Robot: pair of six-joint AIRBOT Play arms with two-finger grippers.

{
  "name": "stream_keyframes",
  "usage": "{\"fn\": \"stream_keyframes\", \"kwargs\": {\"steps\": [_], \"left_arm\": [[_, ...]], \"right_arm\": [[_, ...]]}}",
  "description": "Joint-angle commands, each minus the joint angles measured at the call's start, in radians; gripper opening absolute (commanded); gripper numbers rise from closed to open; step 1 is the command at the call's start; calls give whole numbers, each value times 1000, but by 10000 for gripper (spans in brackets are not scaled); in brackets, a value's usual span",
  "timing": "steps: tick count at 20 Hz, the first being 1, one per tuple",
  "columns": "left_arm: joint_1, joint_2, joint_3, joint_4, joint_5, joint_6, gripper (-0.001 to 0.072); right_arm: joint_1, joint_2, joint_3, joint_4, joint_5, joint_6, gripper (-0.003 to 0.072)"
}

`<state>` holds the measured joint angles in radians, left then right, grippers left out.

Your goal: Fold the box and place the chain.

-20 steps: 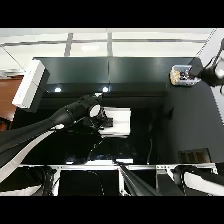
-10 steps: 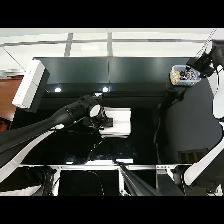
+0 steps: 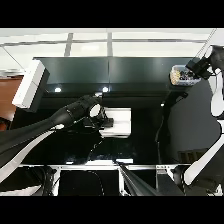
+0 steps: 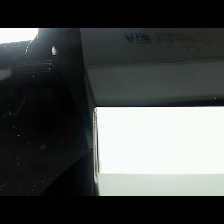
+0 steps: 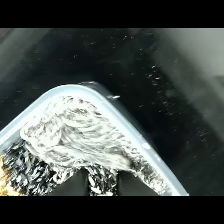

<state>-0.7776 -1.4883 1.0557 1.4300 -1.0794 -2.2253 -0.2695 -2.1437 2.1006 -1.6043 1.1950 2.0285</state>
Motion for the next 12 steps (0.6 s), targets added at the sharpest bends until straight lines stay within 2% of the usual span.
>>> {"fn": "stream_keyframes", "kwargs": {"steps": [1, 3, 6, 9, 12], "left_arm": [[1, 1, 1, -2, -2, 0, 26], [1, 1, 1, -2, -3, 0, 25], [0, 1, 1, -3, -3, 0, 26], [1, 1, 1, -2, -3, 0, 26], [1, 1, 1, -2, -3, 0, 26]], "right_arm": [[-5, 48, -1, 37, 2, -83, 12], [-2, 129, -1, 45, 33, -198, 11], [18, 287, -3, 79, 164, -417, 10], [5, 477, -89, 324, 150, -518, 9], [8, 570, -103, 439, 176, -521, 9]]}}
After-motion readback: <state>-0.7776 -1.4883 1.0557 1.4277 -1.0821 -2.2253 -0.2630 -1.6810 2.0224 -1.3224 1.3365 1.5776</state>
